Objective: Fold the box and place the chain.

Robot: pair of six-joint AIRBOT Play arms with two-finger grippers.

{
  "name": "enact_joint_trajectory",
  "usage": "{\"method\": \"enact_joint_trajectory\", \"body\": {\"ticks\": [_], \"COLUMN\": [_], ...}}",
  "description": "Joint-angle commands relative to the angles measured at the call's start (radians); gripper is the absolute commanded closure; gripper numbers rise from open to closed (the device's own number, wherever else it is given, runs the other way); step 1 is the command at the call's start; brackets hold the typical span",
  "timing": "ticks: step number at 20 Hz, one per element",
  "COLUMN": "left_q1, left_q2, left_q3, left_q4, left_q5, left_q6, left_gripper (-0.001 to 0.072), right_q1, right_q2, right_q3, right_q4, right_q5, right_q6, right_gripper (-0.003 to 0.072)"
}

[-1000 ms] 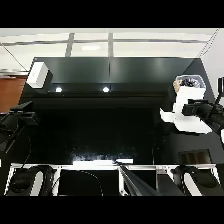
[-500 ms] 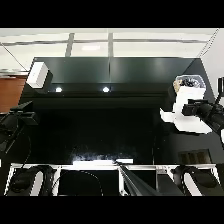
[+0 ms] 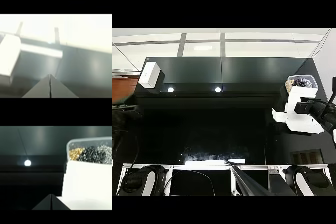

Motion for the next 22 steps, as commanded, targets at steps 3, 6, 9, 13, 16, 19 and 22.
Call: {"method": "enact_joint_trajectory", "body": {"ticks": [3,6,9,13,16,19,22], "left_q1": [0.0,-0.006,-0.083,-0.262,-0.332,-0.354,-0.354], "left_q2": [-0.015,-0.077,-0.201,-0.396,-0.512,-0.584,-0.624], "left_q3": [-0.001,-0.001,-0.001,0.027,0.117,0.209,0.235], "left_q4": [-0.041,-0.186,-0.3,-0.282,-0.278,-0.258,-0.254], "left_q5": [0.167,0.045,-0.184,-0.206,-0.17,-0.207,-0.249], "left_q6": [-0.002,-0.002,0.002,0.069,0.138,0.217,0.206], "left_gripper": [0.068,0.068,0.0679,0.008,-0.0005,-0.0005,-0.0003], "right_q1": [0.0,0.0,0.0,-0.06,-0.173,-0.34,-0.59], "right_q2": [0.0,-0.008,-0.068,-0.281,-0.486,-0.641,-0.752], "right_q3": [0.0,-0.001,-0.002,0.063,0.279,0.535,0.697], "right_q4": [0.099,0.219,0.185,0.143,0.041,-0.218,-0.312], "right_q5": [-0.093,-0.088,-0.119,-0.156,0.023,0.19,0.352], "right_q6": [0.001,0.0,0.0,0.062,0.074,0.302,0.386], "right_gripper": [0.0672,0.0672,0.0673,0.0434,-0.0034,-0.0034,-0.0034]}}
